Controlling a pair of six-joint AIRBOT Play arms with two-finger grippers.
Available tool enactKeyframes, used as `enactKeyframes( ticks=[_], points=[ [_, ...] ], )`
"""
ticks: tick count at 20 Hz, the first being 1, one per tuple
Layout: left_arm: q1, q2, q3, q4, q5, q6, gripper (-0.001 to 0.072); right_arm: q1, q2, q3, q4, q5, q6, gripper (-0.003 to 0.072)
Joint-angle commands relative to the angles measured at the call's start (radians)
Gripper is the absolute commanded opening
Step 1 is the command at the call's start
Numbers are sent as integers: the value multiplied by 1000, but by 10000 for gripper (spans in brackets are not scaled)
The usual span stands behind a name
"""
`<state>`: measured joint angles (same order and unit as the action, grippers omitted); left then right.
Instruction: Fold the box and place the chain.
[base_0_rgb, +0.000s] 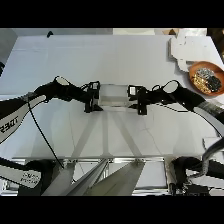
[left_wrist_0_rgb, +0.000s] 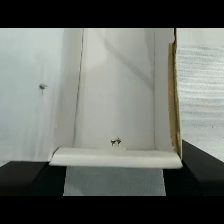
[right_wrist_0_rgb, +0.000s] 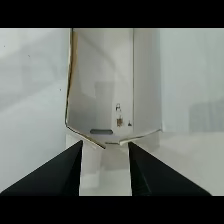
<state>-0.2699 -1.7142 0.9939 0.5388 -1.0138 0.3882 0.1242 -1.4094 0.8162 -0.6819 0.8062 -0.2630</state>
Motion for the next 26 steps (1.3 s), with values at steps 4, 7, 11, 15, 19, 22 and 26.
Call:
enactKeyframes(
  ticks=[4, 7, 11, 15, 19, 22, 26],
  points=[
    [0, 0, 1, 0, 0, 0, 337, -1, -5, 0, 53, 39, -39, 275],
    [0, 0, 1, 0, 0, 0, 337, 0, -5, 0, 106, 37, -89, 220],
    [0, 0, 1, 0, 0, 0, 337, 0, -5, 0, 122, 31, -89, 220],
    [0, 0, 1, 0, 0, 0, 337, 0, -7, 0, 123, 46, -89, 39],
    [0, 0, 1, 0, 0, 0, 337, 0, -33, 0, 126, 47, -86, 233],
    [0, 0, 1, 0, 0, 0, 337, -1, -49, 0, 161, 47, -86, 302],
    [0, 0, 1, 0, 0, 0, 337, 0, -49, 0, 209, 47, -86, 251]
  ],
)
